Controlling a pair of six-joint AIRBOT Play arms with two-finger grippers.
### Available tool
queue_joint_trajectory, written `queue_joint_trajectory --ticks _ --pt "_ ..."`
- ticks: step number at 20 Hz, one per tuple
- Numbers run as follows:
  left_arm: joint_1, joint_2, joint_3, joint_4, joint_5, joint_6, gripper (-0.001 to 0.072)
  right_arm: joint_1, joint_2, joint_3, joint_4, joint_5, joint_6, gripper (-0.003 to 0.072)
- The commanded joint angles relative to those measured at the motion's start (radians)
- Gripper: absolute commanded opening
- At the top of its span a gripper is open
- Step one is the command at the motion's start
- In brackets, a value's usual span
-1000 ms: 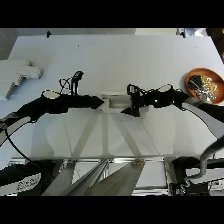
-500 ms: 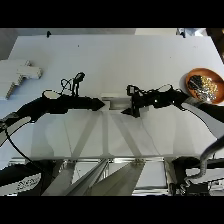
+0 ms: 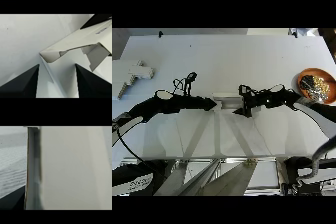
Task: Fold the box and place the chain.
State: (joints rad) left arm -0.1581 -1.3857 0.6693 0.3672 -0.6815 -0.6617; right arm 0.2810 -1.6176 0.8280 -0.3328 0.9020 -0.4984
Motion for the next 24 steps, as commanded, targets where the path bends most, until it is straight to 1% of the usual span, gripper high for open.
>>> queue_joint_trajectory --ticks 1,3,4,7,10,12,13,14,17,19,24 --pt "-0.001 -0.001 0.0 0.01 0.05 -0.017 0.0489 -0.001 0.0 0.001 0.0 0.0 0.0 0.0515" --pt "-0.006 -0.001 0.0 0.007 0.058 -0.017 0.043 0.0 0.0 0.001 0.0 0.0 0.0 0.0515" --pt "-0.008 -0.001 0.0 0.007 0.058 -0.019 0.0414 0.0 0.0 0.001 0.0 0.0 0.0 0.0515" --pt "-0.012 0.009 0.0 0.008 0.069 -0.019 0.0414 0.0 0.0 0.001 0.0 0.0 0.0 0.0515" --pt "-0.012 0.041 0.0 0.011 0.098 -0.019 0.0414 0.0 0.0 0.001 0.0 0.0 0.0 0.0515" --pt "-0.012 0.048 0.0 0.06 0.07 -0.026 0.041 0.0 0.0 0.001 0.0 0.0 0.0 0.0515" --pt "-0.012 0.048 0.0 0.113 0.052 -0.066 0.0392 0.0 0.0 0.001 0.0 0.0 0.0 0.0515" --pt "-0.012 0.048 0.0 0.153 0.044 -0.102 0.0393 0.0 0.0 0.001 0.0 0.0 0.0 0.0515" --pt "-0.021 0.049 0.0 0.167 0.045 -0.114 0.0393 -0.001 0.0 0.001 0.0 0.0 0.0 0.0515" --pt "-0.041 0.049 0.0 0.169 0.058 -0.114 0.0393 0.0 0.0 0.001 0.0 0.0 0.0 0.0515" --pt "-0.095 0.049 0.0 0.169 0.13 -0.13 0.0387 -0.001 0.0 0.001 0.0 0.0 0.0 0.0515"
